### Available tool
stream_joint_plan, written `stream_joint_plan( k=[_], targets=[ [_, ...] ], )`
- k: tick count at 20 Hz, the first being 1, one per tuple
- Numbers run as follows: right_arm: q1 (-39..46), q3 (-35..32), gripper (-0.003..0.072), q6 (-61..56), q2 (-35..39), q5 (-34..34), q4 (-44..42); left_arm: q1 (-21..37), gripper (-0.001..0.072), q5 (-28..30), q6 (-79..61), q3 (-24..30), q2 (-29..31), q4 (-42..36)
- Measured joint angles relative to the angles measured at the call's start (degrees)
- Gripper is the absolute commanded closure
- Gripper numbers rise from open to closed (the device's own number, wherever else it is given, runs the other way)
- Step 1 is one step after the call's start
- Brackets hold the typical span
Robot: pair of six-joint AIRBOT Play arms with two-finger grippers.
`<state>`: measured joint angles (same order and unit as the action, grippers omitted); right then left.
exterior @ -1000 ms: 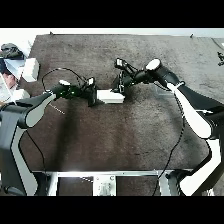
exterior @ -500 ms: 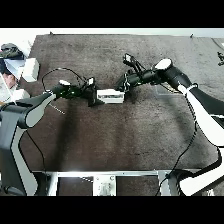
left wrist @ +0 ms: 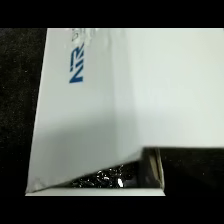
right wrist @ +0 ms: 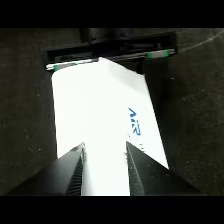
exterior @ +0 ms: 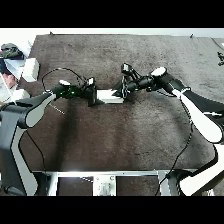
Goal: Fold the box and place the chain.
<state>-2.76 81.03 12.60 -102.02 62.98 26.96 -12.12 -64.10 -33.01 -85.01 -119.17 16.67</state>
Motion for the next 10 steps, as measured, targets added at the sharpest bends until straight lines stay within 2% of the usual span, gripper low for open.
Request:
stream_joint_plan(
  k=[2, 4, 10],
  targets=[
    [-0.1, 0.0, 0.0245, 1.3, -0.3, 0.1, 0.3, 0.0, 0.0424, 0.0, 0.0, 0.0, 0.0, 0.0],
    [-0.4, -0.1, 0.0272, 2.5, -0.6, 0.1, 0.7, 0.0, 0.0425, 0.0, 0.0, 0.0, 0.0, 0.0],
    [-1.5, -0.1, 0.0273, 4.2, -1.2, -3.6, 2.2, 0.0, 0.0424, 0.0, 0.0, 0.0, 0.0, 0.0]
  ],
)
